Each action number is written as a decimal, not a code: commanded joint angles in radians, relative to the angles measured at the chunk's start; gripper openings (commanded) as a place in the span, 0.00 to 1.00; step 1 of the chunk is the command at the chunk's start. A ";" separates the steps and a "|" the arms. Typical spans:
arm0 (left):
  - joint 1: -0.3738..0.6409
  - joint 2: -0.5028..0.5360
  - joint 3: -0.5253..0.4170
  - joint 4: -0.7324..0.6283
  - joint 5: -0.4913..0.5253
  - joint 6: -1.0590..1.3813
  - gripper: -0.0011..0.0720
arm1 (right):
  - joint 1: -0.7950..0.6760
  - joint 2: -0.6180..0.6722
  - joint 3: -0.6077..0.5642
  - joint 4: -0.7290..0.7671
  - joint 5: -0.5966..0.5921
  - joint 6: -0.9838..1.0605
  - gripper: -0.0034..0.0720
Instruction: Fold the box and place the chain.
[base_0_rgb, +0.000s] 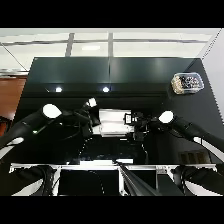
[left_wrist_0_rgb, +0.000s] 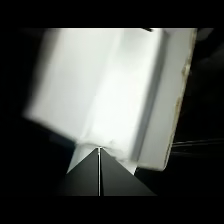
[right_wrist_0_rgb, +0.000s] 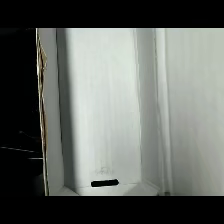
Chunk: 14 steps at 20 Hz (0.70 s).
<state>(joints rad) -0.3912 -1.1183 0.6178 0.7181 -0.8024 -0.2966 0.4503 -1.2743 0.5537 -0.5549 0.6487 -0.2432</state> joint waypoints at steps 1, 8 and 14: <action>0.130 0.137 0.022 0.300 -0.062 -0.396 0.05 | 0.000 0.000 0.000 0.000 0.001 0.000 0.12; 0.530 0.174 -0.062 0.277 -0.273 -1.196 0.05 | 0.000 0.000 0.000 0.000 0.001 0.000 0.12; 0.490 -0.049 -0.167 -0.056 -0.306 -0.959 0.05 | 0.000 0.000 0.000 0.000 0.001 0.000 0.12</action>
<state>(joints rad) 0.1192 -1.0740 0.4828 0.7834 -1.0866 -1.2713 0.4503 -1.2743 0.5537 -0.5549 0.6491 -0.2432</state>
